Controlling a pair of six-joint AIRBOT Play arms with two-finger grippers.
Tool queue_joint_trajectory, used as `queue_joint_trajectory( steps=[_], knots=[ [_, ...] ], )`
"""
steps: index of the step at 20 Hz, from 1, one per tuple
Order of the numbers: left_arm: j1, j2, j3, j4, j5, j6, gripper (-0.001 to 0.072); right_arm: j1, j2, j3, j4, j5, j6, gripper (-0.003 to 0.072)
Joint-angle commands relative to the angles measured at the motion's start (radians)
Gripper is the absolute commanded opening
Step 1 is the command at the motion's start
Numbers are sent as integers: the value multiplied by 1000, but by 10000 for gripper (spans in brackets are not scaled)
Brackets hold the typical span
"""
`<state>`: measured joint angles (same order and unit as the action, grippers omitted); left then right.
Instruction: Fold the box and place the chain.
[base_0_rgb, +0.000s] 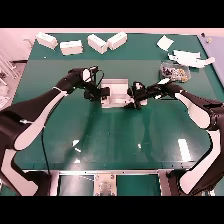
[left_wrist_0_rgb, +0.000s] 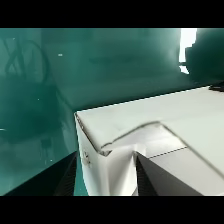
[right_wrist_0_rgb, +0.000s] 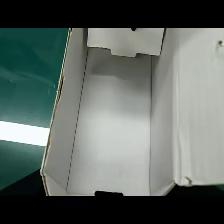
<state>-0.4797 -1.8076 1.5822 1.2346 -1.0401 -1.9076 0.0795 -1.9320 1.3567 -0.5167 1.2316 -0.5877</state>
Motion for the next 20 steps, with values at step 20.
queue_joint_trajectory(
  steps=[20],
  knots=[
    [-66,-173,292,199,-311,-172,169,0,1,-1,0,0,0,577]
  ],
)
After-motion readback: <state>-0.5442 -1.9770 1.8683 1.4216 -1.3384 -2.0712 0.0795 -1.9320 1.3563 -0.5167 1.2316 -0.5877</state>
